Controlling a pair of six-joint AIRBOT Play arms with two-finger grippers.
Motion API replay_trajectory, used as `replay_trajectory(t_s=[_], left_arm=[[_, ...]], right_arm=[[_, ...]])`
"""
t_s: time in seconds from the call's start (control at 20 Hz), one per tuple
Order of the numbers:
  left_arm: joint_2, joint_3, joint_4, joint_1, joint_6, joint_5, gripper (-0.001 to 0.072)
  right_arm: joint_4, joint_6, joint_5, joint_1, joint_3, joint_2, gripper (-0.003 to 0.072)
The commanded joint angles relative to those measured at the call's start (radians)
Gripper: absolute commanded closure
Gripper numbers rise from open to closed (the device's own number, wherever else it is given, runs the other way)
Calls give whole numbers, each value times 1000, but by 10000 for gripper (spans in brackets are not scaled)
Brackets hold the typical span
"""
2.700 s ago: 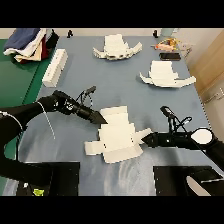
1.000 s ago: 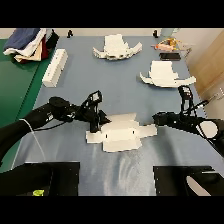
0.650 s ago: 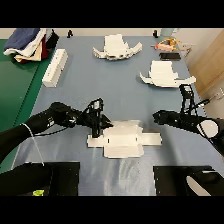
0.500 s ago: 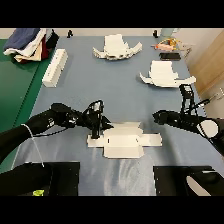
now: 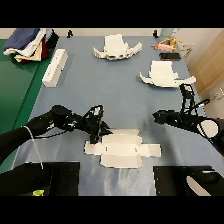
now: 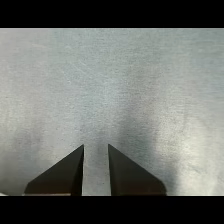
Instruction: Fold the box.
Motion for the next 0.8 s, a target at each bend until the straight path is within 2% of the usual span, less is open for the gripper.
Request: replay_trajectory(t_s=[0.0,0.15,0.3,0.6,0.75], left_arm=[[6,15,-24,0,-6,90,695],[68,43,-22,-1,63,171,696],[155,24,13,-41,74,303,697],[189,-69,-16,-174,112,374,698],[189,-100,-66,-187,133,401,697]], right_arm=[[0,0,0,0,1,1,463],[0,0,0,0,1,1,464],[0,0,-1,0,1,1,463],[0,0,-13,0,1,1,463],[0,0,-12,0,1,1,464]])
